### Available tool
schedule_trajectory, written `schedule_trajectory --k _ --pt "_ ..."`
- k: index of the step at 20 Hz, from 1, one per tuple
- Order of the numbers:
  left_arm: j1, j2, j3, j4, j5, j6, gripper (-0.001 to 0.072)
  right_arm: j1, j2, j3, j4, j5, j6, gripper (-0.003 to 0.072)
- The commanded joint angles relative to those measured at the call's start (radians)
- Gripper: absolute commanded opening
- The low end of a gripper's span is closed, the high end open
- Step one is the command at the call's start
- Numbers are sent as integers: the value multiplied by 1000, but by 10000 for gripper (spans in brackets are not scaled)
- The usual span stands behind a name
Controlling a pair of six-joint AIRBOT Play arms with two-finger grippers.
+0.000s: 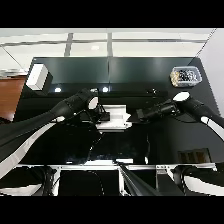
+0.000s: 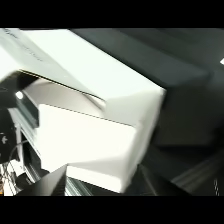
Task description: Fold the box and place the chain.
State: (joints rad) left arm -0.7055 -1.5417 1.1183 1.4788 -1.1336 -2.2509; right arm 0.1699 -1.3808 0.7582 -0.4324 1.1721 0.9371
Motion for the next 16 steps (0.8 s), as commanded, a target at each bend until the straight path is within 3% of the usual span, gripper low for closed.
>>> schedule_trajectory --k 1,2,4,6,11,16 --pt "1 -1 0 0 4 0 26 59 0 42 -8 -53 62 469" --pt "1 -1 0 0 4 0 27 71 0 58 -40 -67 94 407" --pt "1 -1 0 0 4 0 27 91 0 77 -86 -83 142 406" --pt "1 -1 0 0 4 0 27 114 0 79 -100 -105 149 266" --pt "1 -1 0 0 3 0 26 209 0 89 -247 -206 294 258" --pt "1 -1 0 1 3 0 27 265 0 173 -510 -204 531 259"
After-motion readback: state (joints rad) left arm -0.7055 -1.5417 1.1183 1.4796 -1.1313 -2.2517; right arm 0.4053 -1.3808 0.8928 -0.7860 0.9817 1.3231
